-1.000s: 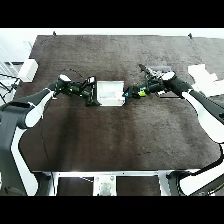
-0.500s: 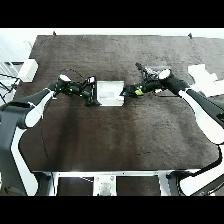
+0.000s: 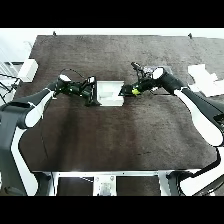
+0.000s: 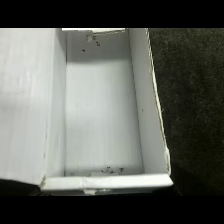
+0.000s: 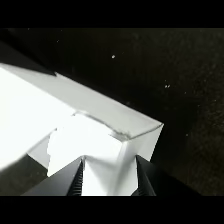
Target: Fold the box and place the chain.
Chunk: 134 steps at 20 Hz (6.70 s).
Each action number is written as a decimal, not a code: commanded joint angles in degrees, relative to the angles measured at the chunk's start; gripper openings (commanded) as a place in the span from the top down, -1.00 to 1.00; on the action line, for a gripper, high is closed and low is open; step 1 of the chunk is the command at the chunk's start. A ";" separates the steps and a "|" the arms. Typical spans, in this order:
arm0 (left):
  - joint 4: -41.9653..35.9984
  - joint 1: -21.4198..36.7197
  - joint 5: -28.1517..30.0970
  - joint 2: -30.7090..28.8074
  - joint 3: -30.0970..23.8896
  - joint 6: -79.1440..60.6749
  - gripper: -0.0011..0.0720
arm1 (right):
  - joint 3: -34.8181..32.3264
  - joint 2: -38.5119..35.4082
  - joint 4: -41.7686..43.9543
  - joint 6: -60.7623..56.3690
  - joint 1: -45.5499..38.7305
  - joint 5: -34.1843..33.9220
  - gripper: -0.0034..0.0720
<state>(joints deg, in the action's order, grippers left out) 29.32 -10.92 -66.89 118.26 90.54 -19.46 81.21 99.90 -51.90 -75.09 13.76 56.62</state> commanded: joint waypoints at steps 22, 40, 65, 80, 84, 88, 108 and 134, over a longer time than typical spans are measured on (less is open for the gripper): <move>0.02 0.02 -0.02 0.02 0.00 -0.04 -0.38 | 13.94 4.68 -33.48 -27.30 9.86 11.52 -0.15; 0.02 0.02 0.04 0.02 0.00 -0.07 -0.38 | 22.95 12.63 -40.11 -37.48 14.03 18.49 0.22; 0.04 0.02 0.02 0.02 0.00 -0.04 -0.38 | 24.15 1.42 -44.98 -32.70 11.58 21.46 -0.28; 0.04 0.02 0.00 0.02 0.00 -0.04 -0.38 | 24.46 5.42 -37.75 -16.00 -11.72 2.71 -0.17; 0.04 0.02 0.00 0.02 0.00 -0.04 -0.38 | 26.45 10.29 -34.01 -12.24 -13.75 0.04 -0.06; 0.04 0.02 0.02 0.02 0.00 -0.04 -0.38 | 29.64 13.90 -29.38 -9.01 -14.51 -0.63 -0.06; 0.04 0.02 0.11 0.02 0.00 -0.07 -0.38 | 32.39 11.93 -26.16 -5.25 -13.49 5.86 0.89; 0.04 0.02 0.24 0.02 0.00 -0.04 -0.38 | 32.48 -22.58 -30.84 -0.68 -6.45 4.90 0.89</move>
<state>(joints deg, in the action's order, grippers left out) 29.36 -10.94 -66.65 118.26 90.54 -19.51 113.67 80.68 -82.13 -76.05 6.11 62.39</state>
